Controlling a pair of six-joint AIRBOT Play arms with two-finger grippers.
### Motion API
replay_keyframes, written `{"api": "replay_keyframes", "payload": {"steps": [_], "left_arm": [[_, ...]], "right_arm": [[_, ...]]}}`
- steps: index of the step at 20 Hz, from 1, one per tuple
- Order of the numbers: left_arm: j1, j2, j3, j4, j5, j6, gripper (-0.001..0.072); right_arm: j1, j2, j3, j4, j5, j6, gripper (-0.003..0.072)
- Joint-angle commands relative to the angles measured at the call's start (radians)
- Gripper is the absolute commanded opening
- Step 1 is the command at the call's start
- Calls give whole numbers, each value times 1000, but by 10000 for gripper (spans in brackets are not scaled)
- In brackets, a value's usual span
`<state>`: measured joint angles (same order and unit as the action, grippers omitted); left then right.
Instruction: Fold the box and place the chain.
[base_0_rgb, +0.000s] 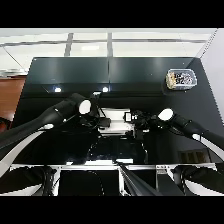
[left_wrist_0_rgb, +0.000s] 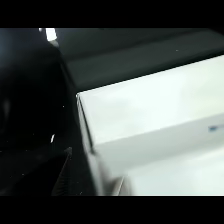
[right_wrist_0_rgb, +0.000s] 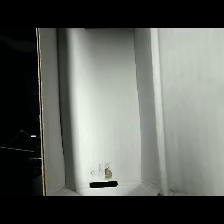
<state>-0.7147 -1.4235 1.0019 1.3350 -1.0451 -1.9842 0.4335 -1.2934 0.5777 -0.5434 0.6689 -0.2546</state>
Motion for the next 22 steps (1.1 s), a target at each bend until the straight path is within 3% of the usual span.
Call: {"api": "replay_keyframes", "payload": {"steps": [1, 3, 14, 16, 19, 22], "left_arm": [[-59, -56, 72, 121, -59, -177, 396], [-63, -70, 85, 117, -60, -209, 339], [-63, -76, 85, 127, -97, -259, 318], [-63, -76, 85, 127, -97, -272, 129], [-63, -76, 85, 122, -97, -275, 26], [-63, -76, 85, 122, -97, -275, 27]], "right_arm": [[1, 0, 0, 0, 0, 0, 176], [1, 0, 0, 0, 0, 0, 176], [1, 0, 0, 0, 0, 0, 176], [1, 0, 0, 0, 0, 0, 176], [1, 0, 0, 0, 0, 0, 176], [1, 0, 0, 0, 0, 0, 176]]}}
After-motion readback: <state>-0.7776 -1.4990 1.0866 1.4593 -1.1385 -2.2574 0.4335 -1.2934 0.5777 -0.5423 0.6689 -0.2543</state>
